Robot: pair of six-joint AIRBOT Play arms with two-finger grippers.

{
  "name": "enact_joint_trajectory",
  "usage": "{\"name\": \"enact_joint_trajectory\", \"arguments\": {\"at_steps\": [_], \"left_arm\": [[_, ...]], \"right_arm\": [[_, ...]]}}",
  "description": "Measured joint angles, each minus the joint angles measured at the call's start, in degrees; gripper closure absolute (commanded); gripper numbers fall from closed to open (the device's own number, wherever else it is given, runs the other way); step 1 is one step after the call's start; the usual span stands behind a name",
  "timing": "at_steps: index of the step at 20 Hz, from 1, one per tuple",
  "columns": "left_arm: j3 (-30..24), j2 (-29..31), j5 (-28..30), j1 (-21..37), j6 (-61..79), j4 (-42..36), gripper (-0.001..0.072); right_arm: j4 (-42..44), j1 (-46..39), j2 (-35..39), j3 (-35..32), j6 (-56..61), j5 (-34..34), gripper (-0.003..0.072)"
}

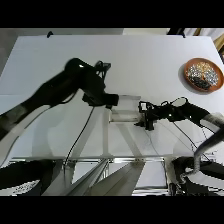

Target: Fold the box and place the chain.

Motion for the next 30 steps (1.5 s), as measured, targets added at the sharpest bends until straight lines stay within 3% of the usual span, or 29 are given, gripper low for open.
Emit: {"name": "enact_joint_trajectory", "arguments": {"at_steps": [1,4,5,6,10,14,19,20,23,30], "left_arm": [[-0.15,2.34,0.07,1.25,5.64,1.31,0.0359],[-1.20,9.75,-1.09,6.58,22.93,3.39,0.0355],[-1.97,11.87,-2.34,8.79,28.20,2.95,0.0323],[-3.19,13.92,-3.91,11.43,34.69,1.53,0.0208],[-11.91,18.95,-8.11,21.53,69.44,-13.51,0.0012],[-23.71,16.55,-12.33,26.47,88.96,-28.37,0.0015],[-30.56,8.35,-20.13,23.82,96.08,-33.99,0.0036],[-31.04,6.88,-21.18,22.36,96.74,-34.40,0.0068],[-31.82,4.28,-22.40,17.88,97.74,-34.67,0.0089],[-31.98,3.19,-22.53,10.82,98.36,-33.00,0.0064]], "right_arm": [[0.00,0.00,0.00,0.00,0.00,0.00,0.0369],[0.00,0.00,0.02,0.00,0.00,0.00,0.0369],[0.00,0.00,0.00,0.00,0.00,0.00,0.0369],[-0.02,0.00,0.02,0.00,0.00,0.00,0.0369],[-0.02,0.00,0.00,0.00,-0.02,0.00,0.0369],[-0.02,0.00,0.00,0.00,-0.02,0.00,0.0369],[-0.02,0.00,0.00,0.00,-0.02,0.00,0.0369],[-0.02,0.00,0.00,0.00,-0.02,0.00,0.0369],[-0.02,0.00,0.02,0.00,-0.02,0.00,0.0369],[-0.02,0.00,0.00,0.00,-0.02,0.00,0.0369]]}}
